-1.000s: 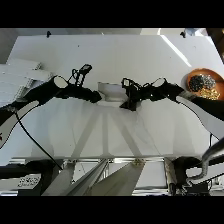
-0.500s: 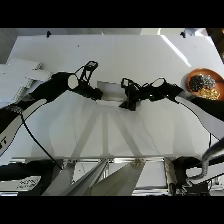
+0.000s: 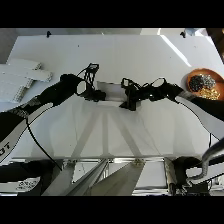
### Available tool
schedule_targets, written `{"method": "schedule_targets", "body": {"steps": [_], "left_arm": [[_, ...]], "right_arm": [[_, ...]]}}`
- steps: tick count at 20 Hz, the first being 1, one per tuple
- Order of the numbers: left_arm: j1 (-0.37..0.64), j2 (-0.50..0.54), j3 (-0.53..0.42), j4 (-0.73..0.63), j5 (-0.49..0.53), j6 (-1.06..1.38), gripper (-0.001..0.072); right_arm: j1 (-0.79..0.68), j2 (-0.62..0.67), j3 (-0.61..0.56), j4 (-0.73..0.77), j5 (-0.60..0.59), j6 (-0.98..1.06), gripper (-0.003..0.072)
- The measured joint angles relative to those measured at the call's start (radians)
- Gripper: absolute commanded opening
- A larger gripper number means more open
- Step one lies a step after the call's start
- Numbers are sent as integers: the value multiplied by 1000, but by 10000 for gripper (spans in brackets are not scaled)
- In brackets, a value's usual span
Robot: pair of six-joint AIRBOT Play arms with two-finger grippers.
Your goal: Fold the box and place the chain.
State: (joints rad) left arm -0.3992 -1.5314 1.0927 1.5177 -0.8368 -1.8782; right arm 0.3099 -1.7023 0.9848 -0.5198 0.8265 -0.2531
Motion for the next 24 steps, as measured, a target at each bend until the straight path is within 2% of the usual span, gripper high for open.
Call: {"method": "schedule_targets", "body": {"steps": [4, 6, 7, 9, 10, 11, 14, 16, 22, 24], "left_arm": [[-20, -3, 2, 70, -50, -108, 219], [-27, -6, 2, 92, -75, -145, 317], [-31, -8, 1, 101, -86, -166, 317], [-39, -12, 1, 109, -90, -196, 282], [-42, -13, 1, 110, -85, -207, 161], [-46, -15, 1, 108, -71, -214, 84], [-49, -18, 0, 106, -43, -228, 62], [-50, -21, 0, 102, -33, -239, 8], [-51, -40, 2, 64, -27, -239, 18], [-50, -47, -1, 56, 0, -240, 121]], "right_arm": [[0, 0, 0, 0, 0, 1, 426], [0, 0, 0, 0, 1, 1, 426], [0, 0, 0, 0, 3, 0, 426], [0, 0, 0, 0, 3, 0, 426], [0, 0, 0, 0, 3, 0, 426], [0, 0, 0, 0, 3, 0, 426], [0, 0, 0, 0, 2, 2, 426], [0, 0, 0, 1, 2, 3, 426], [0, 0, 0, 1, 1, 2, 426], [0, 0, 0, 1, 0, 2, 426]]}}
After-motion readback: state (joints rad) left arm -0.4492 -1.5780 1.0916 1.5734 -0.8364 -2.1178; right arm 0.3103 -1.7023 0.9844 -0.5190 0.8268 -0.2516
